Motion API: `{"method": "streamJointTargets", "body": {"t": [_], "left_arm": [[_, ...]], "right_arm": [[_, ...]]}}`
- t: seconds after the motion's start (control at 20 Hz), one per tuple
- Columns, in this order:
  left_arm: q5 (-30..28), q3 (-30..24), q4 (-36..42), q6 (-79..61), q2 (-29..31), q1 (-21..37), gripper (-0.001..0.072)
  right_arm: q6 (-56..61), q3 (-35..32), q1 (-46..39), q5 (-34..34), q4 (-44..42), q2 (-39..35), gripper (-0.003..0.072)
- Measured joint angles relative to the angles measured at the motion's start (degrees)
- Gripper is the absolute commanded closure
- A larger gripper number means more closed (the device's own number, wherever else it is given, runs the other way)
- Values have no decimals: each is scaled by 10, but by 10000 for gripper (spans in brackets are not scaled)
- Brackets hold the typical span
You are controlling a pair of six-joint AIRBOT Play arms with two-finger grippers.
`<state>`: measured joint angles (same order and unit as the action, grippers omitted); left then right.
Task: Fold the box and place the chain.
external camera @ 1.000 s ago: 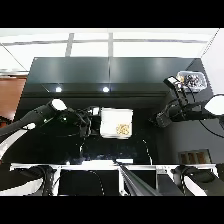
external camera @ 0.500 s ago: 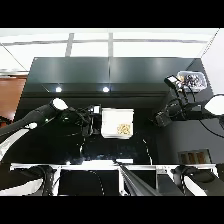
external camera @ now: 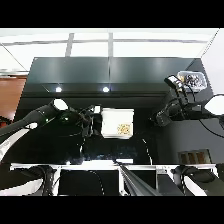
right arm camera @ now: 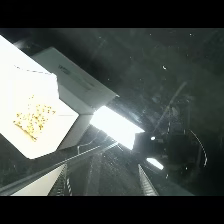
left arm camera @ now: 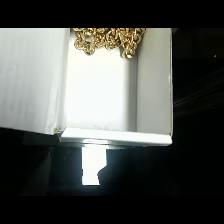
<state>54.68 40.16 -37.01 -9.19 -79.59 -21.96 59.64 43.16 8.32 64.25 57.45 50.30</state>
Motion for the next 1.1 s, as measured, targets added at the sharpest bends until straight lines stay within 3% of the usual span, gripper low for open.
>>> {"method": "streamJointTargets", "body": {"t": [0.4, 0.9, 0.95, 1.0, 1.05, 1.1], "left_arm": [[8, -3, 15, 19, 0, 0, 3], [-33, -3, 20, -30, 0, -32, 7], [-38, -3, 20, -34, 0, -37, 35], [-46, -3, 20, -37, 0, -41, 115], [-48, -3, 20, -40, 0, -43, 248], [-51, -3, 21, -42, 0, -45, 270]], "right_arm": [[0, 0, 0, -3, 0, 0, 152], [0, 0, 0, -4, 0, 0, 152], [0, 0, 0, -4, 0, 0, 152], [0, 0, 0, -4, 0, 0, 152], [0, 0, 0, -4, 0, 0, 152], [0, 0, 0, -4, 0, 0, 152]]}}
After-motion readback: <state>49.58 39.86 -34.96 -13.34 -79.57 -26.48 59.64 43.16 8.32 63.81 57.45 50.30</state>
